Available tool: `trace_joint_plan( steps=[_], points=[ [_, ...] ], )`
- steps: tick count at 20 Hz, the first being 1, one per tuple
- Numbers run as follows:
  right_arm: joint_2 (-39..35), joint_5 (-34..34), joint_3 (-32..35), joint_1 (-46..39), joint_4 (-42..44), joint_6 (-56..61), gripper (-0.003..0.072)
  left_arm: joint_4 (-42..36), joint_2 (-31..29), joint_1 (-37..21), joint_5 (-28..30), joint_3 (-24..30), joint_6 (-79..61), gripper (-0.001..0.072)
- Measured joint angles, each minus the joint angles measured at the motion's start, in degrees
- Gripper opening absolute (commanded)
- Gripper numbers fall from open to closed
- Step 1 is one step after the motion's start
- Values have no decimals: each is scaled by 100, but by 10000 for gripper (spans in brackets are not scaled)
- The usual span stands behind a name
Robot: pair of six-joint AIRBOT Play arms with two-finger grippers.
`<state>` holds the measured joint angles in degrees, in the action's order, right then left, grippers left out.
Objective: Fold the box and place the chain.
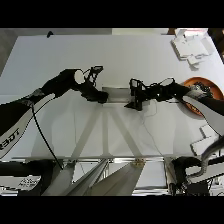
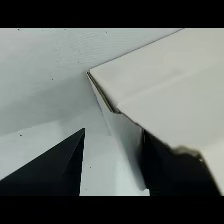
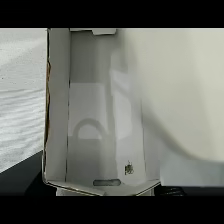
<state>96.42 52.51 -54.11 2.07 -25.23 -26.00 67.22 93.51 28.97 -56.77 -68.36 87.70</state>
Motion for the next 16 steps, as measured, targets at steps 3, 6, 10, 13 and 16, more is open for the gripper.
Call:
trace_joint_plan(
  steps=[3, 6, 10, 13, 16],
  points=[
    [0, 0, 0, 0, 0, 0, 522, 481, -2, 179, 0, -85, 345, 412],
    [0, -22, 0, -2, 11, 9, 522, 968, 9, 330, -50, -356, 695, 387],
    [0, -11, 0, -2, 0, 9, 522, 1325, 70, 439, -39, -627, 1300, 385],
    [0, -7, 0, -2, -2, 7, 522, 1384, 232, 527, -63, -693, 1620, 385],
    [0, 0, 0, -2, -2, 7, 522, 1425, 442, 595, -133, -717, 1919, 383]
  ],
)
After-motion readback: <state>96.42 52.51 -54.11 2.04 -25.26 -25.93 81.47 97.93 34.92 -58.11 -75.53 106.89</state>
